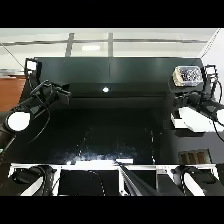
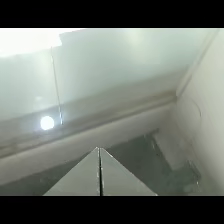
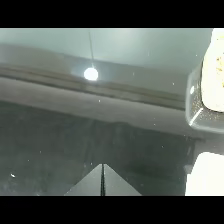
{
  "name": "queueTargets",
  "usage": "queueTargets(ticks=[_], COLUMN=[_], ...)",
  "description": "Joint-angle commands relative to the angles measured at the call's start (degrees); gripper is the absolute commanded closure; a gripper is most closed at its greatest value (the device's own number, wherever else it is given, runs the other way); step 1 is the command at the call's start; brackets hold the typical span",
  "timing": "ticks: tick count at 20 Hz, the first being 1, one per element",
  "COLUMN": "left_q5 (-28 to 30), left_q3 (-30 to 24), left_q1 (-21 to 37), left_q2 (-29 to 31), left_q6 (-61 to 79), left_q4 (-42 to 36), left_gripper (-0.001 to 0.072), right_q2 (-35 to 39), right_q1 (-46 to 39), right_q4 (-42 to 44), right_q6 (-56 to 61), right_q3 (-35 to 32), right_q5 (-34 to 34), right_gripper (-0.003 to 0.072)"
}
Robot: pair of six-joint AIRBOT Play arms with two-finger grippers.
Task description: Fold the box and place the chain.
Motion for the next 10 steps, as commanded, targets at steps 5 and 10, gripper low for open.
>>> queueTargets(ticks=[5, 10], left_q5=[3.0, -0.3], left_q3=[0.0, 0.0], left_q1=[0.2, 0.2], left_q2=[-1.6, -2.2], left_q6=[0.0, -0.2], left_q4=[-2.4, -2.7], left_gripper=[0.0678, -0.0004], right_q2=[-1.0, -8.1], right_q1=[-4.9, -24.0], right_q4=[1.9, -5.5], right_q6=[11.0, 12.7], right_q3=[0.0, 8.6], right_q5=[-19.9, -10.6], right_gripper=[0.0673, -0.0034])
